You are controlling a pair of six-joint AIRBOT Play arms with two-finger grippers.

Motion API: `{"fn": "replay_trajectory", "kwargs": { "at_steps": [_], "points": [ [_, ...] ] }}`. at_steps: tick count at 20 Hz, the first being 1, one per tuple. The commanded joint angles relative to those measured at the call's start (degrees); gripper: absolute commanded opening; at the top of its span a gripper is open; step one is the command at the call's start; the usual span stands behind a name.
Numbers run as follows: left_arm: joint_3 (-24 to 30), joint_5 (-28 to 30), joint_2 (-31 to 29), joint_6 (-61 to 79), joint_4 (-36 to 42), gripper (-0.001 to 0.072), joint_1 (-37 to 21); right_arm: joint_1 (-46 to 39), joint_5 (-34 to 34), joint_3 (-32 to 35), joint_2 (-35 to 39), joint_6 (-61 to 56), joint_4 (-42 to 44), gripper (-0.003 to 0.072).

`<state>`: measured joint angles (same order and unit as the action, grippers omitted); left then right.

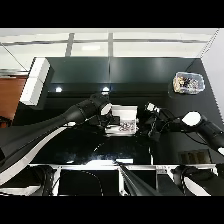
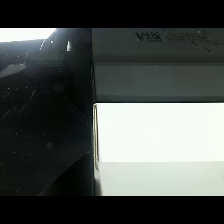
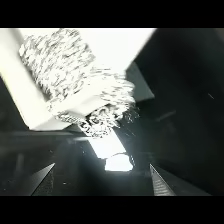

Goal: Fold the box and place the chain.

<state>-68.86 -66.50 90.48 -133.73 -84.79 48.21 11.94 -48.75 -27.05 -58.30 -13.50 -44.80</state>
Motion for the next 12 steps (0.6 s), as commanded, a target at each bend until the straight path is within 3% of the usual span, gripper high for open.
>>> {"fn": "replay_trajectory", "kwargs": {
  "at_steps": [1,12],
  "points": [
    [0.00,0.00,0.00,0.00,-0.02,0.0027,-0.02,1.05,2.54,0.81,-4.04,14.43,5.01,0.0717],
    [0.00,0.00,0.00,0.00,0.00,0.0027,-0.02,1.40,8.37,0.81,-8.28,20.02,7.76,0.0686]
  ]
}}
